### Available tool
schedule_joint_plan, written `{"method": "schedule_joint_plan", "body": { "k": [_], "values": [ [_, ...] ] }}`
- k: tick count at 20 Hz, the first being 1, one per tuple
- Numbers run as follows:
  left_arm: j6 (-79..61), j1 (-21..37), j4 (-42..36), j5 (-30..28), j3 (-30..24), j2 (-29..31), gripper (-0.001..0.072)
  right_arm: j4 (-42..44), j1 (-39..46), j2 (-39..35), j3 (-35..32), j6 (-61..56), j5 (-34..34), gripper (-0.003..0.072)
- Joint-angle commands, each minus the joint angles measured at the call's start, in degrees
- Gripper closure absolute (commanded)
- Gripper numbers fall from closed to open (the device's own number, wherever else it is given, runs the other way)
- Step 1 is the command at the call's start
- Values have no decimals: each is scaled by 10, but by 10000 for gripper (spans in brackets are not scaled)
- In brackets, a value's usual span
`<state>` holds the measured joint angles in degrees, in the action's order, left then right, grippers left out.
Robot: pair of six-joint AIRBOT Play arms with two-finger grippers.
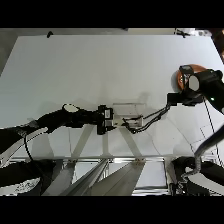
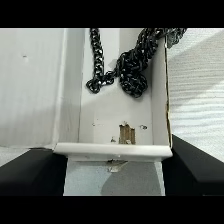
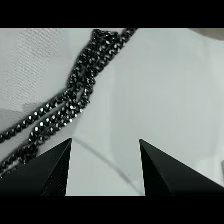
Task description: Fold the box and place the chain.
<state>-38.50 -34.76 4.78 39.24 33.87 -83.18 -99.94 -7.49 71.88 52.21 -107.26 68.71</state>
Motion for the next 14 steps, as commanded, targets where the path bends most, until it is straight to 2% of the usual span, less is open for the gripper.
{"method": "schedule_joint_plan", "body": {
  "k": [1,9,11,14],
  "values": [
    [0,0,0,0,0,0,321,36,12,64,0,13,-51,235],
    [0,0,0,0,0,0,321,41,12,114,0,12,-68,250],
    [0,0,0,0,0,0,321,46,12,120,0,12,-68,348],
    [0,0,0,0,0,0,321,59,12,120,0,14,-68,579]
  ]
}}
